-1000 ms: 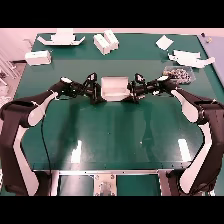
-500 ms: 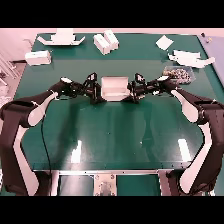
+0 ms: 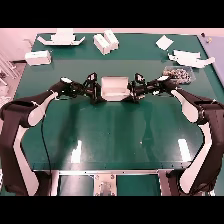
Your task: Fold the box and place the chain.
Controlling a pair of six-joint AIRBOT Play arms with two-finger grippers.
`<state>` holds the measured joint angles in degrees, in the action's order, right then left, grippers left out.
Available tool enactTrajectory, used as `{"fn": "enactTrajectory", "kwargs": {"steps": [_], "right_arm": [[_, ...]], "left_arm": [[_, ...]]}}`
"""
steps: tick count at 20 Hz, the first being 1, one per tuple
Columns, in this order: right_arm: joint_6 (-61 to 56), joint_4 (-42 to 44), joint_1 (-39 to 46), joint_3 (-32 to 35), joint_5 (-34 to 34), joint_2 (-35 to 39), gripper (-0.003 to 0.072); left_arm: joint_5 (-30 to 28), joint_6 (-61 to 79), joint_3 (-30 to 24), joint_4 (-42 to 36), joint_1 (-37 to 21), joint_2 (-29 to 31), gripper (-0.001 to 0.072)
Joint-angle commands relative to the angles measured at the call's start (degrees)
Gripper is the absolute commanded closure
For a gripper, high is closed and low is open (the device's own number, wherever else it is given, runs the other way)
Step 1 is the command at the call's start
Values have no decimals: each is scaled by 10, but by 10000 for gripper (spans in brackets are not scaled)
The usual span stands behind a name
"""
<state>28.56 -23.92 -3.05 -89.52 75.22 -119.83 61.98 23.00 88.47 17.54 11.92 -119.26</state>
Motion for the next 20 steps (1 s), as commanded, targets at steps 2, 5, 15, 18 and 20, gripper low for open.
{"fn": "enactTrajectory", "kwargs": {"steps": [2, 5, 15, 18, 20], "right_arm": [[0, 14, -1, 0, 1, -1, 159], [-51, 26, 4, -1, 12, 0, 144], [-109, -79, 30, -5, 29, 55, -27], [-132, -79, 47, -5, 29, 94, -27], [-139, -79, 58, -4, 29, 132, -27]], "left_arm": [[0, 0, 0, 0, 0, 0, 77], [0, 0, 0, 0, 0, 0, 77], [0, 0, 0, 0, 0, 0, 77], [0, 0, 0, 0, 0, 0, 78], [0, 0, 0, 0, 0, 0, 77]]}}
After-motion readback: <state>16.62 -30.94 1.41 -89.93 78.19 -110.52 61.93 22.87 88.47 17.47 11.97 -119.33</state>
